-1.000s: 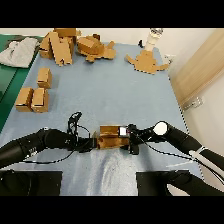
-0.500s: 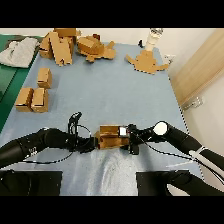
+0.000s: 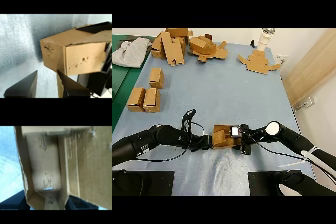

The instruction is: Fold the box.

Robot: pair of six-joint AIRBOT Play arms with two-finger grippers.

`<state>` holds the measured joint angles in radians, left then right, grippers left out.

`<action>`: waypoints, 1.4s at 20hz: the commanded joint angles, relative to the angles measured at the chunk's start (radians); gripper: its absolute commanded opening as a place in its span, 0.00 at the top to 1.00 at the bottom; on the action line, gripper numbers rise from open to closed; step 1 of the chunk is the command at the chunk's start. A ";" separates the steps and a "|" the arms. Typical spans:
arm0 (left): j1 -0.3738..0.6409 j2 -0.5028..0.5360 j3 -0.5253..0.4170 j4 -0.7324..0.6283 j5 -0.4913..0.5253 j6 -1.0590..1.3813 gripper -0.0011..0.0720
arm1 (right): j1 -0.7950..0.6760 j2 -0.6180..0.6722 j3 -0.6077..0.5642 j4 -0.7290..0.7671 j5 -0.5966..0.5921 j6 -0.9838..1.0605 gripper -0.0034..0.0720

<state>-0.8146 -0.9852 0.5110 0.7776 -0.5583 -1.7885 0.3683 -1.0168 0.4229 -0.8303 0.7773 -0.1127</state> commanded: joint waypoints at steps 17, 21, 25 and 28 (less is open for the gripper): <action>0.122 0.027 0.099 0.083 -0.116 -0.032 0.49 | 0.001 0.000 0.000 0.000 0.000 0.000 0.27; 0.122 0.027 0.099 0.042 -0.131 -0.014 0.34 | 0.001 0.000 0.000 0.000 0.000 0.000 0.27; 0.122 0.024 0.099 0.029 -0.149 -0.011 0.34 | 0.001 0.000 0.000 0.000 0.000 0.000 0.27; 0.104 0.024 0.099 -0.001 -0.139 -0.011 0.34 | 0.001 0.000 0.000 0.000 0.000 0.000 0.27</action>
<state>-0.6987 -0.9604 0.6090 0.8051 -0.6983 -1.8027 0.3687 -1.0168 0.4229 -0.8299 0.7773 -0.1127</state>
